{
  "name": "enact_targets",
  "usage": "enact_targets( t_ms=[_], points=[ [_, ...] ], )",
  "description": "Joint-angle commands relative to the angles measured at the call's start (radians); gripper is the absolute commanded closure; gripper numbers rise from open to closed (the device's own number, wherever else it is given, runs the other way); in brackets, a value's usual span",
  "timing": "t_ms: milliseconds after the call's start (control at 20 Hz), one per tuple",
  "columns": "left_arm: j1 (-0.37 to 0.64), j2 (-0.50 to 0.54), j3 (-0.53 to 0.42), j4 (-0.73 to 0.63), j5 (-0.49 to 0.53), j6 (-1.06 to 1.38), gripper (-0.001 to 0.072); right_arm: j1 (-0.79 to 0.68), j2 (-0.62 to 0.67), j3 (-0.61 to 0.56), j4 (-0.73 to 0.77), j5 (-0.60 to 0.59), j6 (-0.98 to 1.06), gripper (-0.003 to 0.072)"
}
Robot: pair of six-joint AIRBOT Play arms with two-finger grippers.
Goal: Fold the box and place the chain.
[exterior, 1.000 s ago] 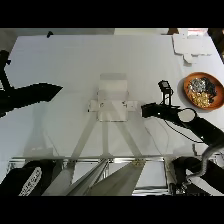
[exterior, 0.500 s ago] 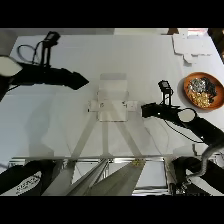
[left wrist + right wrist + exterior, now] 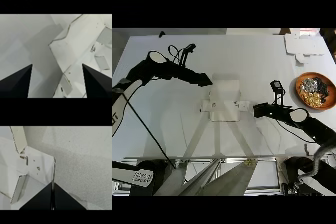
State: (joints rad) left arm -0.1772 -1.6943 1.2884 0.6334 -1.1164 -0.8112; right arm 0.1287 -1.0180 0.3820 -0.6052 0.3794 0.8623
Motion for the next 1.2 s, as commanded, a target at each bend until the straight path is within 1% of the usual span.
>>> enact_targets(
  t_ms=[0, 250, 400, 500, 550, 600, 650, 700, 750, 800, 850, 950, 1150],
  points=[
    [-0.001, -0.083, 0.008, -0.102, -0.044, 0.128, 0.0013, 0.001, 0.000, 0.000, 0.000, 0.000, 0.000, 0.0677],
    [-0.042, -0.105, 0.008, -0.101, -0.132, 0.304, 0.0015, 0.001, 0.000, 0.000, 0.000, 0.000, 0.000, 0.0677],
    [-0.070, -0.105, 0.008, -0.102, -0.145, 0.406, 0.0022, 0.001, 0.000, 0.000, 0.000, 0.000, 0.000, 0.0677],
    [-0.082, -0.105, 0.008, -0.101, -0.146, 0.439, 0.0122, 0.001, 0.000, 0.000, 0.000, 0.000, 0.000, 0.0677],
    [-0.086, -0.105, 0.008, -0.100, -0.145, 0.451, 0.0184, 0.001, 0.000, 0.000, 0.000, 0.000, 0.000, 0.0677],
    [-0.087, -0.106, 0.008, -0.100, -0.146, 0.451, 0.0302, 0.001, 0.000, 0.000, 0.000, 0.000, 0.000, 0.0677],
    [-0.088, -0.106, 0.008, -0.100, -0.150, 0.452, 0.0368, 0.001, 0.000, 0.000, 0.000, 0.000, 0.000, 0.0677],
    [-0.087, -0.106, 0.008, -0.100, -0.152, 0.452, 0.0369, 0.001, 0.000, 0.000, 0.000, 0.000, 0.000, 0.0677],
    [-0.087, -0.106, 0.008, -0.100, -0.153, 0.452, 0.0447, 0.001, 0.000, 0.000, 0.000, 0.000, 0.000, 0.0677],
    [-0.087, -0.106, 0.008, -0.099, -0.153, 0.453, 0.0595, 0.001, 0.000, 0.000, 0.000, 0.000, 0.000, 0.0677],
    [-0.087, -0.106, 0.008, -0.098, -0.153, 0.458, 0.0698, 0.001, 0.000, 0.000, 0.000, 0.000, 0.000, 0.0677],
    [-0.087, -0.106, 0.008, -0.098, -0.161, 0.502, 0.0700, 0.001, 0.000, 0.000, 0.000, 0.000, 0.000, 0.0677],
    [-0.087, -0.106, 0.008, -0.098, -0.160, 0.505, 0.0699, 0.001, 0.000, 0.000, 0.000, 0.000, 0.000, 0.0677]
  ],
)
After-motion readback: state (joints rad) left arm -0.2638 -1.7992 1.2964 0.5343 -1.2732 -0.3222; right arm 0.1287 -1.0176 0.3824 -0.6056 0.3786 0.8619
